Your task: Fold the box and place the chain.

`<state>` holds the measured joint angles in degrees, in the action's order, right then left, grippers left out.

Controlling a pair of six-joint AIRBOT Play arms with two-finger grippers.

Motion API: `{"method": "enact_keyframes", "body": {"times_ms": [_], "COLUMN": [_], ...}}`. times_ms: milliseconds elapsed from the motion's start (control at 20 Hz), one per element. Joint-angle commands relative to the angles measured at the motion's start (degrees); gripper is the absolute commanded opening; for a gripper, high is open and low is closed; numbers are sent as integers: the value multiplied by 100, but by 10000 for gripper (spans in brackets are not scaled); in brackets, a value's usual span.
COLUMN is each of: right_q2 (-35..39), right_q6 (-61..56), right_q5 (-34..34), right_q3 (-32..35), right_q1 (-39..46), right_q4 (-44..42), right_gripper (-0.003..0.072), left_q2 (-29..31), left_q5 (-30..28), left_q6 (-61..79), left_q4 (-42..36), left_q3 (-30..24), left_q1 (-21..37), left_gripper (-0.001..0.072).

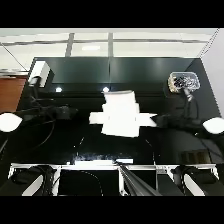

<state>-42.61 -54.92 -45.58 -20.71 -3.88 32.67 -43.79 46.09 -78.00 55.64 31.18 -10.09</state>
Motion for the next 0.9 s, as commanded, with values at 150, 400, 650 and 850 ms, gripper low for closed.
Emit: {"method": "enact_keyframes", "body": {"times_ms": [150,400,650,850], "right_q2": [400,400,400,400], "right_q6": [-170,-232,-280,-319], "right_q5": [1224,1217,1220,1217], "right_q3": [625,625,625,625], "right_q1": [-1617,-1650,-1650,-1650], "right_q4": [-260,-264,-262,-260], "right_gripper": [12,12,12,12], "left_q2": [-1967,-3171,-3934,-4282], "left_q5": [1147,1849,2420,2444], "left_q6": [3322,5307,6107,6122], "left_q4": [-3134,-3519,-3265,-2870], "left_q3": [157,605,1213,1508], "left_q1": [247,264,103,-35], "left_gripper": [717,715,684,478]}}
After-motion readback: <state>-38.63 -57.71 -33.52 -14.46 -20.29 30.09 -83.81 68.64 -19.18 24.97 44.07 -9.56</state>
